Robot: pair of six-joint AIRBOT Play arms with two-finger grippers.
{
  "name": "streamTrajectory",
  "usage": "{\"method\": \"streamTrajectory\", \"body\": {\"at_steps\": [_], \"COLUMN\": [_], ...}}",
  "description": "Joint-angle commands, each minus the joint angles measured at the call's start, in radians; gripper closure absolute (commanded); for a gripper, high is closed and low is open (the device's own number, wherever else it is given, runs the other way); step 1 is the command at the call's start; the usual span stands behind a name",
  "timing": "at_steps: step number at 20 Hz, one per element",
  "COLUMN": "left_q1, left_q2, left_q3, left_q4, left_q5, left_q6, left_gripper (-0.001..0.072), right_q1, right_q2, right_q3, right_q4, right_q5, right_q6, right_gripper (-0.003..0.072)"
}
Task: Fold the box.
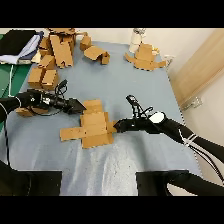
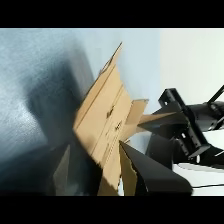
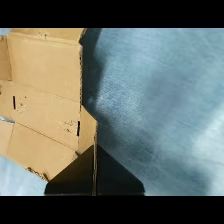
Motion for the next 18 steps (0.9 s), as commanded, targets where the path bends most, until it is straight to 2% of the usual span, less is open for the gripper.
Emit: {"method": "streamTrajectory", "body": {"at_steps": [1, 4, 6, 10, 18], "left_q1": [-0.008, -0.024, -0.029, -0.027, -0.027], "left_q2": [-0.036, -0.039, -0.039, -0.039, -0.039], "left_q3": [0.001, 0.001, 0.001, 0.001, 0.001], "left_q4": [-0.093, -0.096, -0.096, -0.086, -0.031], "left_q5": [-0.034, -0.031, -0.035, -0.094, -0.122], "left_q6": [0.039, 0.063, 0.089, 0.105, 0.107], "left_gripper": [0.0255, 0.0257, 0.0425, 0.0425, 0.0432], "right_q1": [0.043, 0.043, 0.043, 0.043, 0.043], "right_q2": [0.002, 0.001, 0.002, 0.002, 0.002], "right_q3": [-0.002, -0.002, -0.002, -0.002, -0.002], "right_q4": [0.006, 0.011, 0.011, 0.007, 0.006], "right_q5": [-0.031, -0.036, -0.036, -0.045, -0.045], "right_q6": [-0.008, -0.008, -0.008, -0.008, -0.008], "right_gripper": [0.0684, 0.0684, 0.0684, 0.0683, 0.0683]}}
